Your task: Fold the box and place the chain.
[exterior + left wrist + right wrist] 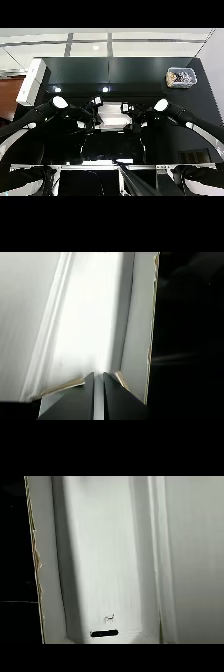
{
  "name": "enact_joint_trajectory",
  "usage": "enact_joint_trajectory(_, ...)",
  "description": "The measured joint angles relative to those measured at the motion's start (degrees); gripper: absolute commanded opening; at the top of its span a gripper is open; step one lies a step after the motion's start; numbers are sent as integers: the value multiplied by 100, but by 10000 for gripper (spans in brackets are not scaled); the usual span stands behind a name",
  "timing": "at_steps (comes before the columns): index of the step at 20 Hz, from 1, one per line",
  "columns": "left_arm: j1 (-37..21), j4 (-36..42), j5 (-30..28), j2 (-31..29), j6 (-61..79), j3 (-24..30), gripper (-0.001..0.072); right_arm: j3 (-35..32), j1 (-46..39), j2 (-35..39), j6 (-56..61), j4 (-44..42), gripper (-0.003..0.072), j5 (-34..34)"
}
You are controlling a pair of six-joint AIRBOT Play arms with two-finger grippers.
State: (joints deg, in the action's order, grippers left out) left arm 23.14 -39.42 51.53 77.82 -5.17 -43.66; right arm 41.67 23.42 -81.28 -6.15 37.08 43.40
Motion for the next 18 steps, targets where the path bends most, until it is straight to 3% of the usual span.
enact_joint_trajectory(3, -79, -968, 433, -238, -1043, -387, 24, 0, 0, 0, 0, -2, 438, -2)
enact_joint_trajectory(6, -374, -1832, 1029, -588, -2120, -675, 23, 0, 0, 0, -2, 0, 437, -7)
enact_joint_trajectory(12, -1762, -2964, 1926, -940, -5792, -675, 24, 0, 0, 0, -4, 2, 438, -9)
enact_joint_trajectory(15, -2627, -2496, 2105, -964, -6701, -208, 24, 0, 0, 0, -4, 2, 437, -11)
enact_joint_trajectory(18, -3156, -1622, 1917, -789, -6749, 393, 24, 0, 0, 0, -4, 4, 438, -11)
